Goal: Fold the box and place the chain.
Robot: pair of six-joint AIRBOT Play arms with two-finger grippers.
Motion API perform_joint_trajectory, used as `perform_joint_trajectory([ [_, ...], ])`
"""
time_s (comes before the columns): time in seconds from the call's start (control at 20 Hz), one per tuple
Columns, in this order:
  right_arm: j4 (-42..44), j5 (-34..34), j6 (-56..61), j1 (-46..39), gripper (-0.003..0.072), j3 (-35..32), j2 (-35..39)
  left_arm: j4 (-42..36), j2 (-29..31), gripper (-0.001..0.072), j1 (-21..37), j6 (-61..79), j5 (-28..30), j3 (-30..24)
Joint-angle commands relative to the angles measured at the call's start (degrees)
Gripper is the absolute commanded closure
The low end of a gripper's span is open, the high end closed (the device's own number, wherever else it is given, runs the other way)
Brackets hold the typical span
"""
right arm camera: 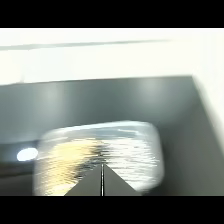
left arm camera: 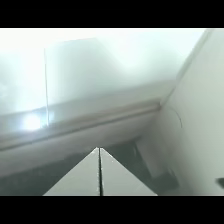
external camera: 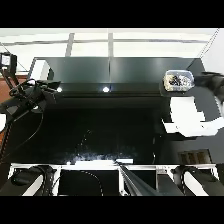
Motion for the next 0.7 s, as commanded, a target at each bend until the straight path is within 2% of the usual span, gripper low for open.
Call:
perform_joint_trajectory([
  [0.0, -0.9, 13.7, 6.1, -16.8, 0.0673, 10.8, -11.5, -0.6, -0.1, 0.0681, 0.0, 0.0, 3.0, 0.0],
  [0.05, -1.1, 20.6, 6.0, -21.0, 0.0673, 14.7, -15.2, -0.6, -0.3, 0.0675, 0.0, 0.0, 2.8, 0.0],
  [0.1, -1.3, 27.7, 6.0, -24.6, 0.0673, 18.0, -18.5, -0.5, -0.5, 0.0531, 0.0, 0.1, 1.7, 0.0],
  [0.15, -1.0, 34.2, 6.1, -28.2, 0.0577, 21.0, -21.8, -0.5, -0.7, 0.0215, 0.0, 0.1, 0.4, 0.0],
  [0.2, 1.4, 38.1, 4.9, -30.9, 0.0124, 22.9, -24.4, -0.5, -1.2, 0.0008, 0.0, 0.0, -0.7, 0.0],
  [0.25, 5.2, 43.8, -3.1, -33.0, -0.0034, 25.4, -27.3, -0.5, -1.6, 0.0008, 0.0, 0.0, -2.1, 0.0],
  [0.35, 6.4, 53.8, -11.8, -35.0, -0.0034, 29.3, -32.5, -0.5, -2.4, 0.0008, 0.0, 0.1, -4.4, 0.0],
  [0.45, 6.5, 60.5, -20.8, -35.2, -0.0034, 31.2, -35.8, -0.6, -3.1, 0.0008, -0.1, 0.0, -5.3, 0.0],
  [0.65, 8.0, 64.0, -28.9, -35.5, -0.0034, 31.1, -37.9, -0.5, -3.3, 0.0009, -1.8, 1.1, -6.1, 0.0],
])
